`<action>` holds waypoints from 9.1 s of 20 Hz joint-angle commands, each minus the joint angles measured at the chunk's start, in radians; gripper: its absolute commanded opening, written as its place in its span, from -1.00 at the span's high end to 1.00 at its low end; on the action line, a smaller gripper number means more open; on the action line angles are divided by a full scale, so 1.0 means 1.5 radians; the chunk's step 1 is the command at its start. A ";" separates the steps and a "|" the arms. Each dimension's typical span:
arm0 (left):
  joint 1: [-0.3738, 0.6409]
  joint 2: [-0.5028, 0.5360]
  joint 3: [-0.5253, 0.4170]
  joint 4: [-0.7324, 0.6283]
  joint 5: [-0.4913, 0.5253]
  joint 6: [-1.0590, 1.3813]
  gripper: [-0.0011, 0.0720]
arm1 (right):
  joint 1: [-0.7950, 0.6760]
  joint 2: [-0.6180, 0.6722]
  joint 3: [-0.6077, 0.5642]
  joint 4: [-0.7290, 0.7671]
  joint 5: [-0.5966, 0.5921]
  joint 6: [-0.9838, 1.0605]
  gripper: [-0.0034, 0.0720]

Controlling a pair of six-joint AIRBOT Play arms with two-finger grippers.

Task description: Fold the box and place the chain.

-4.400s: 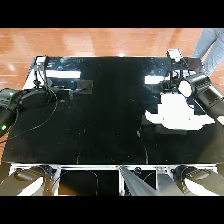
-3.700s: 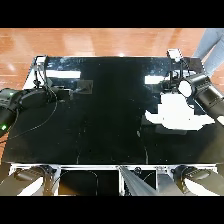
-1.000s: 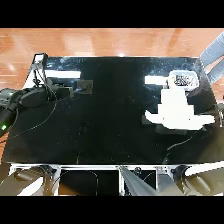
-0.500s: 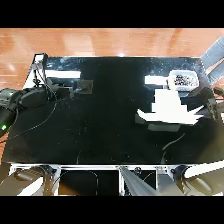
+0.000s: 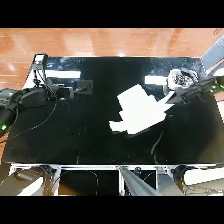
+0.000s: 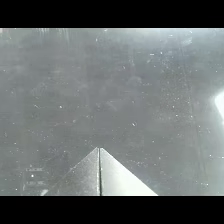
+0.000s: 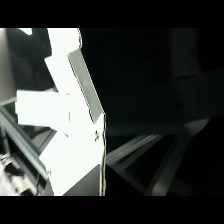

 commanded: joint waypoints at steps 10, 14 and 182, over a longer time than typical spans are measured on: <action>-0.001 -0.009 -0.050 -0.086 0.024 0.006 0.91 | 0.247 0.466 -0.535 0.030 -0.545 -0.016 0.83; -0.023 -0.053 -0.054 -0.158 0.086 0.086 0.91 | 0.248 0.481 -0.591 0.044 -0.543 -0.015 0.83; -0.184 -0.237 -0.029 -0.261 0.001 1.023 0.92 | 0.532 0.356 -0.529 0.085 -0.665 -0.933 -0.99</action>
